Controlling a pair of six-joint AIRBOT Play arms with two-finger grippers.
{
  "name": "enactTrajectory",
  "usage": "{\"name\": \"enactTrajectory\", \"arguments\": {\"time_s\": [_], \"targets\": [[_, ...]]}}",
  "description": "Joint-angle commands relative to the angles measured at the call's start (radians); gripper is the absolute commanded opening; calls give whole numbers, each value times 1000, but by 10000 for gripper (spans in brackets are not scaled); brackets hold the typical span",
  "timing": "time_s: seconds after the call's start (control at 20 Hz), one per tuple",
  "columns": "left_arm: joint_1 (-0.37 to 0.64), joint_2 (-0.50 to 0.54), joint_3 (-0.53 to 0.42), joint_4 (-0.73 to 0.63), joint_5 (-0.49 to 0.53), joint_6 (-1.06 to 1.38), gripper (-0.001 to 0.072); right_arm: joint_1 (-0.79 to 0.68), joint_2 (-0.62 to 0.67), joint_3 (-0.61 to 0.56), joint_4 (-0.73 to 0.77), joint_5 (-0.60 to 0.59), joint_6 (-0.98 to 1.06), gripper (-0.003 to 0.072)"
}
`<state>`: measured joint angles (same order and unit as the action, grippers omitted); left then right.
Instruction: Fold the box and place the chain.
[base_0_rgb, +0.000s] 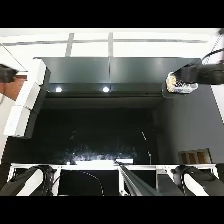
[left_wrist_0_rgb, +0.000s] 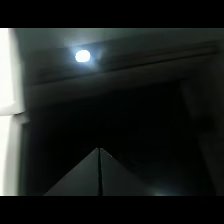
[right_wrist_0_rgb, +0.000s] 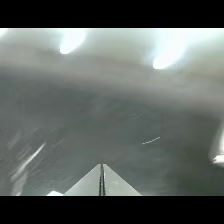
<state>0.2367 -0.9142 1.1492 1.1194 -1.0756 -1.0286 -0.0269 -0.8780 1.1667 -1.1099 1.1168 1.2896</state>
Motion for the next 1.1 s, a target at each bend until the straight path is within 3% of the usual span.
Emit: {"name": "enactTrajectory", "arguments": {"time_s": [0.0,0.1,0.2,0.25,0.35,0.5,1.05], "targets": [[-294,123,-112,137,150,-217,26,-1,221,-82,-431,-140,167,38],[-351,253,-347,146,311,-284,27,-42,319,-311,-451,-206,242,39],[-359,358,-588,148,477,-293,27,-50,348,-538,-369,-333,243,38],[-354,393,-655,148,504,-308,27,-44,343,-611,-331,-397,242,39],[-341,415,-683,153,504,-319,28,-35,340,-667,-304,-465,242,38],[-315,415,-681,155,543,-319,30,-32,341,-666,-300,-467,243,37],[-317,414,-685,155,520,-318,30,-32,341,-666,-300,-467,243,38]]}}
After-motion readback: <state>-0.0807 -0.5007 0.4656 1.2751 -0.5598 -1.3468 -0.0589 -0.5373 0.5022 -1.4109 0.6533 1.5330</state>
